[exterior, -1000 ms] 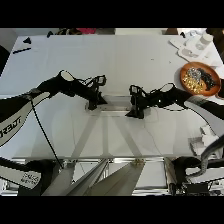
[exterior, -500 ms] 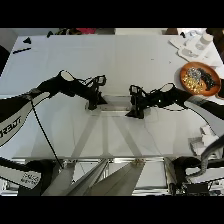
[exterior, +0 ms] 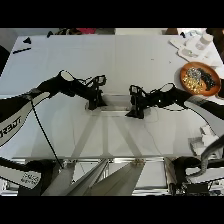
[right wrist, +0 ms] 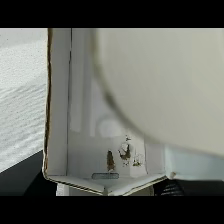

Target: Fold the box and place the chain.

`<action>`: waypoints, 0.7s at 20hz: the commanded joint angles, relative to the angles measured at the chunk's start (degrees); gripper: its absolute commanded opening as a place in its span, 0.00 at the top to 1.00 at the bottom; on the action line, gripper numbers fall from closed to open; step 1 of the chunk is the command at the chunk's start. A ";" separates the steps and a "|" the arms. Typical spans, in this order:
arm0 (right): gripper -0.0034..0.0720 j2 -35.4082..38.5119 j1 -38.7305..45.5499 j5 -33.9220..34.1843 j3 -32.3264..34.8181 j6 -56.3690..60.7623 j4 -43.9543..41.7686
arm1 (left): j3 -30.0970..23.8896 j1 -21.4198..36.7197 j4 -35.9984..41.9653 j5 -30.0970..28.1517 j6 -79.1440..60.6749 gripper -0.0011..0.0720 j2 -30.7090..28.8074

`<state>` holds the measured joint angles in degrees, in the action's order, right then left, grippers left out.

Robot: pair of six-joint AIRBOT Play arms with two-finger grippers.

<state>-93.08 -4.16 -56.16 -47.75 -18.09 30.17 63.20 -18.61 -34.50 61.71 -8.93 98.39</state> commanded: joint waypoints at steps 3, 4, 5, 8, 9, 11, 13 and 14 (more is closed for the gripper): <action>0.22 -0.02 -0.04 0.00 0.02 0.00 0.00 | -0.02 0.15 -0.48 -0.04 0.00 0.59 -1.11; 0.22 -0.02 -0.04 0.00 0.02 0.00 -0.02 | -0.02 0.39 -1.75 -0.04 0.11 0.58 -1.95; 0.22 -0.02 -0.04 0.00 0.02 0.00 0.00 | -0.02 0.87 -3.85 0.02 0.98 0.58 -3.19; 0.22 -0.02 -0.04 0.00 0.02 0.00 0.00 | -0.02 4.04 -11.04 0.98 7.52 0.58 -7.82; 0.22 -0.02 -0.04 -0.02 0.02 0.00 0.00 | -0.02 5.73 -13.35 2.03 10.25 0.58 -9.51; 0.22 -0.02 -0.04 -0.02 0.02 0.00 0.00 | -0.02 7.98 -16.90 5.20 16.79 0.61 -12.35; 0.22 -0.02 -0.04 -0.02 0.02 0.00 0.00 | -0.04 7.19 -18.73 8.39 25.49 0.84 -14.51; 0.22 -0.02 -0.04 -0.02 0.02 0.00 -0.02 | -0.04 5.92 -18.29 10.05 29.42 0.98 -15.02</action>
